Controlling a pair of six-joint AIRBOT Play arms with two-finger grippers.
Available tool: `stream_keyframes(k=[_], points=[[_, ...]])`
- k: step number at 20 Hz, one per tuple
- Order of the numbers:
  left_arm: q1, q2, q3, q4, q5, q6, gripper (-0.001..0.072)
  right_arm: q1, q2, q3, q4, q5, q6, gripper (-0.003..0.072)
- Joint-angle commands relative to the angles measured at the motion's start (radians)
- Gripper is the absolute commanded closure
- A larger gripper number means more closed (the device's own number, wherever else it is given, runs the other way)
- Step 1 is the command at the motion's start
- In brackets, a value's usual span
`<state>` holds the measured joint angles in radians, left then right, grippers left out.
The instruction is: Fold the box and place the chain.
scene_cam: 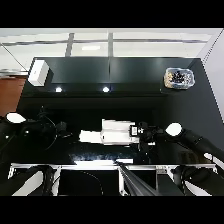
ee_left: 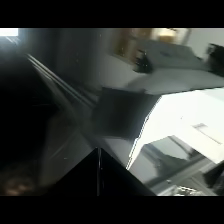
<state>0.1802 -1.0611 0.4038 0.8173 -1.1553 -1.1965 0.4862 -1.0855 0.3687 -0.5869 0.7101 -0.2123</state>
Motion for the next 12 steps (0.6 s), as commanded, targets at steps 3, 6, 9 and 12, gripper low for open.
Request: stream_keyframes(k=[3, 6, 9, 12], points=[[-0.071, -0.133, -0.021, -0.120, 0.053, 0.053, 0.0682, 0.001, -0.001, 0.000, 0.000, 0.000, 0.000, 0.0220], [-0.152, -0.199, -0.021, -0.288, 0.073, 0.201, 0.0682, 0.001, -0.001, 0.000, 0.000, 0.000, 0.000, 0.0220], [-0.198, -0.214, -0.021, -0.415, 0.043, 0.365, 0.0682, 0.001, -0.001, 0.000, 0.000, 0.000, 0.000, 0.0220], [-0.205, -0.214, -0.021, -0.407, 0.043, 0.381, 0.0681, 0.001, -0.001, 0.000, 0.000, 0.000, 0.000, 0.0221]])
